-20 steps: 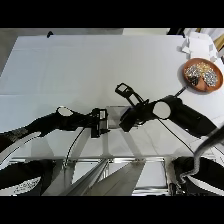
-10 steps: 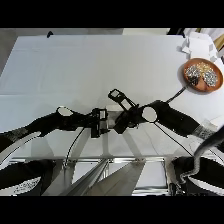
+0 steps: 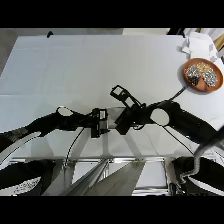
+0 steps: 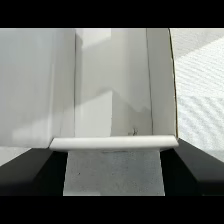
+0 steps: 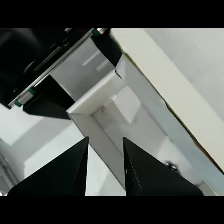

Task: Fold the box and place the chain.

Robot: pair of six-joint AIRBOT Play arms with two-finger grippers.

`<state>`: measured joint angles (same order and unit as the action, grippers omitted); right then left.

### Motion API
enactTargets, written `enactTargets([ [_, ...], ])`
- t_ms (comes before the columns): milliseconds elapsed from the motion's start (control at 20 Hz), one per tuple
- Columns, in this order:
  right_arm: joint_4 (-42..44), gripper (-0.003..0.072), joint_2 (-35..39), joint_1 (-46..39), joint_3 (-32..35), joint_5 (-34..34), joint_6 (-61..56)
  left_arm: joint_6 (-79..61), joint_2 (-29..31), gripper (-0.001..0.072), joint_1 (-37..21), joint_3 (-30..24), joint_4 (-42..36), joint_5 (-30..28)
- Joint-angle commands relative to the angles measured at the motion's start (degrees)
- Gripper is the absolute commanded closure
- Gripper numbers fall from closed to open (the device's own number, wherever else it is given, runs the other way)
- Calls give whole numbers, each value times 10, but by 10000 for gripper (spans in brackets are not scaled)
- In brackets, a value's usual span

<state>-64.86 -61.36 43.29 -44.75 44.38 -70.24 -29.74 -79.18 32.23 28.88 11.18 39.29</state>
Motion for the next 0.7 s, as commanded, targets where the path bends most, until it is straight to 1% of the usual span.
enactTargets([
  [0, -66, 442, 74, -23, 0, 51, -25, 0, 0, 440, 0, 0, 0, 0],
  [50, -82, 443, 95, -46, 0, 71, -34, 0, 0, 440, 0, 0, 0, 0],
  [150, -109, 443, 131, -118, 0, 106, -50, 0, 0, 440, 0, 0, 0, 0],
  [200, -119, 446, 140, -166, 0, 116, -50, 0, 0, 440, 0, 0, 0, 0],
  [300, -147, 446, 134, -265, 0, 118, -50, 0, 0, 440, 0, 0, 0, 0],
  [400, -155, 445, 107, -357, 0, 104, -73, 0, 0, 440, 0, 0, 0, 0],
  [500, -156, 443, 64, -419, 0, 99, -76, 0, 0, 440, 0, 0, 0, 0],
  [550, -156, 421, 41, -439, 0, 101, -80, 0, 0, 440, 0, 0, 0, 0],
  [600, -157, 367, 15, -450, 0, 100, -89, 0, 0, 440, 0, 0, 0, 0],
  [650, -160, 348, -10, -451, 0, 100, -93, 0, 0, 440, 0, 0, 0, 0],
])
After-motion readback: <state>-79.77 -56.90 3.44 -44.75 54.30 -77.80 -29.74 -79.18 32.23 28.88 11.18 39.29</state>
